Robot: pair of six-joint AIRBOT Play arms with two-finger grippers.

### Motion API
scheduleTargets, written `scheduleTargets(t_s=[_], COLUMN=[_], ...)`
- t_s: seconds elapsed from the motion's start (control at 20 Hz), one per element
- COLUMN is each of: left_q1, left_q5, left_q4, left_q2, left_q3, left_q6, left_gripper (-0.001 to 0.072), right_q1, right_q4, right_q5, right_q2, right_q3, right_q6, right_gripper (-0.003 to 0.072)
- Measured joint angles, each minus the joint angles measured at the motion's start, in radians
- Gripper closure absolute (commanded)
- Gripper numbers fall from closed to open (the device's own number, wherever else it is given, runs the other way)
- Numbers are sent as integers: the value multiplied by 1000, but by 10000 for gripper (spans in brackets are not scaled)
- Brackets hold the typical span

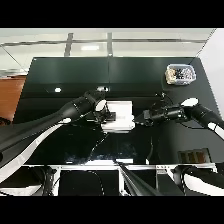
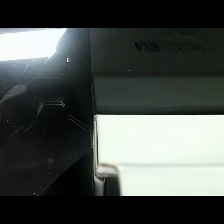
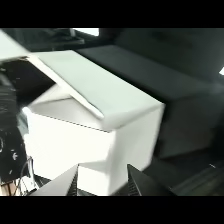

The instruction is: Fold the box and place the chain.

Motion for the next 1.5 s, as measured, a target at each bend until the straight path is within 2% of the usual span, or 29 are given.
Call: scheduleTargets(t_s=[0.2,0.45,0.8,0.85,0.9,1.25,1.35,1.45,1.5], left_q1=[0,0,0,0,0,0,0,0,0], left_q5=[0,0,0,0,0,0,0,0,0], left_q4=[0,0,0,0,0,0,0,0,0], left_q2=[0,0,0,0,0,0,0,0,0], left_q3=[0,0,0,0,0,0,0,0,0], left_q6=[0,0,0,0,0,0,0,0,0], left_gripper=[679,679,679,679,679,679,679,679,679], right_q1=[48,125,285,312,339,501,532,558,566], right_q4=[-19,-154,-447,-503,-560,-896,-969,-1014,-1026], right_q5=[-21,-47,-128,-139,-147,-152,-124,-106,-105], right_q2=[0,0,-1,-1,-2,-50,-64,-72,-76], right_q3=[39,115,220,232,246,345,364,376,378], right_q6=[44,180,490,543,600,933,1011,1065,1088], right_gripper=[346,346,347,362,427,420,144,173,313])
